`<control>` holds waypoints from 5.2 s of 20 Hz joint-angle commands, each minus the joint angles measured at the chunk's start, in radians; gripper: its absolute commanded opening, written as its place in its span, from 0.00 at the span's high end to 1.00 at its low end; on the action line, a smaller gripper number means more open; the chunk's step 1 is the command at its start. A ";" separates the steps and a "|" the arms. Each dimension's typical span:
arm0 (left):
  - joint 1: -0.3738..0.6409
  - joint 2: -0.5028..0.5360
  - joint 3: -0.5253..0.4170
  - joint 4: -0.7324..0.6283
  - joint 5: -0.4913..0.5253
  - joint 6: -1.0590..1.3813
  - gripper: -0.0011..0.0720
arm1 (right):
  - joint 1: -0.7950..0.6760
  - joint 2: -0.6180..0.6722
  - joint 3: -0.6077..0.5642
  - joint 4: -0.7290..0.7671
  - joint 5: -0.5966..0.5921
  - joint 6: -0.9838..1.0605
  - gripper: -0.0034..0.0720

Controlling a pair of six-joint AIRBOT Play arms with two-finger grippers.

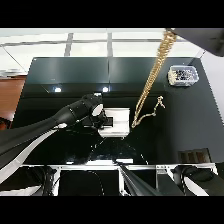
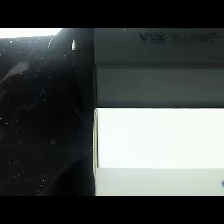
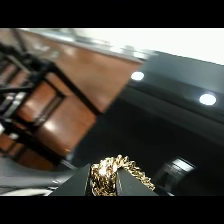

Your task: Fold the box and place the chain.

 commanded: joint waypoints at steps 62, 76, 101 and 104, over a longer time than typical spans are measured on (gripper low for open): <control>0.000 0.000 0.001 0.000 0.000 0.000 0.95 | -0.094 -0.478 -0.814 -1.006 -0.635 0.449 0.46; 0.001 0.000 0.001 0.000 0.000 0.000 0.95 | -0.080 -0.034 -0.802 -0.847 -0.316 0.302 0.94; 0.001 0.000 0.001 0.000 -0.009 0.000 0.95 | 0.101 0.180 -0.783 0.282 -0.363 -0.296 0.93; 0.001 0.000 0.001 0.000 -0.008 0.000 0.95 | 0.167 0.085 -0.852 0.160 -0.372 -0.212 0.93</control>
